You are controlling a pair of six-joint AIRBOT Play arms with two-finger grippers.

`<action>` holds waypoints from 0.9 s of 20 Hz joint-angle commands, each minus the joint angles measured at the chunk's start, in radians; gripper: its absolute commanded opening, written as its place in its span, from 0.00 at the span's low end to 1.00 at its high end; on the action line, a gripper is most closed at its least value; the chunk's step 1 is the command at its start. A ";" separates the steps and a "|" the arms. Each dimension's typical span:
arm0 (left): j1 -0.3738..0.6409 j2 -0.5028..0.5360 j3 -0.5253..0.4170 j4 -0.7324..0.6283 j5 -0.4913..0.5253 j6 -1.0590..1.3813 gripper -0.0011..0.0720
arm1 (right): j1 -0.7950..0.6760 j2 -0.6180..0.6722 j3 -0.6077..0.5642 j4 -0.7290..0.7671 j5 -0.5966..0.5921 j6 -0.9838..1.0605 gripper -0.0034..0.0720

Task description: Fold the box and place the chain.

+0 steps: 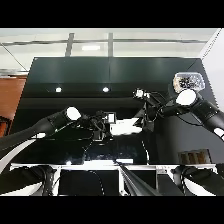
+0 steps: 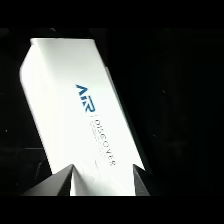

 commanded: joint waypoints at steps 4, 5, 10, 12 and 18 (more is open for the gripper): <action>0.000 0.000 0.001 0.000 -0.002 0.000 0.32 | 0.032 -0.001 0.000 -0.065 -0.008 -0.002 0.64; 0.000 0.000 0.001 0.000 -0.002 0.000 0.32 | 0.045 -0.001 0.000 -0.083 -0.013 -0.002 0.64; 0.000 0.000 0.001 0.000 -0.002 0.000 0.32 | 0.059 -0.001 0.000 -0.103 -0.019 0.002 0.99; 0.000 0.000 0.001 0.000 -0.002 0.000 0.32 | 0.059 -0.001 0.000 -0.098 -0.018 0.002 0.99; 0.000 0.000 0.001 0.000 -0.002 0.000 0.32 | 0.059 -0.001 0.001 -0.097 -0.015 0.002 0.67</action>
